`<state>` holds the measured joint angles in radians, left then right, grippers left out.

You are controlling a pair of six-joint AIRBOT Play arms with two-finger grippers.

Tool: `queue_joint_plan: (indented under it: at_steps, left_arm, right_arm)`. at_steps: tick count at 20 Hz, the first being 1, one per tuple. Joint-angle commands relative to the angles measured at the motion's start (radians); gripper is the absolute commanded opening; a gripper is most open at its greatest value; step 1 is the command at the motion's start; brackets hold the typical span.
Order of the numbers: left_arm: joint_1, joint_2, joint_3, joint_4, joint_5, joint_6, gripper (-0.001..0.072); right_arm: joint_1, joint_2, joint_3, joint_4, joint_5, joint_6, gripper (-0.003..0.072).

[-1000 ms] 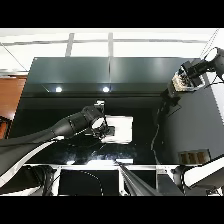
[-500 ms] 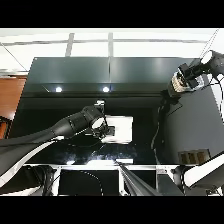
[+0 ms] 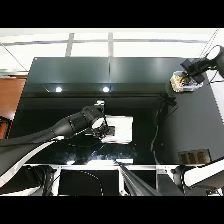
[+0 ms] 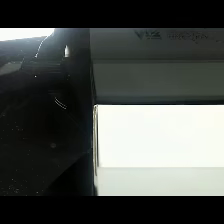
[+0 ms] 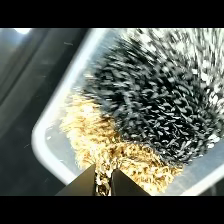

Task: Fold the box and place the chain.

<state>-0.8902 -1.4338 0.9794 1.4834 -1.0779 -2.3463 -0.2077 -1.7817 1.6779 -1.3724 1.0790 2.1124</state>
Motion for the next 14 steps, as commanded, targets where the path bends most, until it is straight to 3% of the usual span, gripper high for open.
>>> queue_joint_plan:
  at_steps: [1, 8, 14]
  left_arm:
    - [0.0, 0.0, 0.0, 0.0, 0.0, 0.0, 0.003]
    - [0.0, 0.0, 0.0, 0.0, 0.0, 0.0, 0.003]
    - [0.0, 0.0, 0.0, 0.0, 0.0, 0.0, 0.003]
  right_arm:
    - [-0.014, 0.134, 0.001, 0.011, 0.006, -0.24, 0.0006]
    - [-0.017, 0.493, 0.005, 0.1, 0.048, -0.475, 0.0005]
    - [-0.017, 0.613, 0.153, 0.195, 0.087, -0.543, 0.0005]
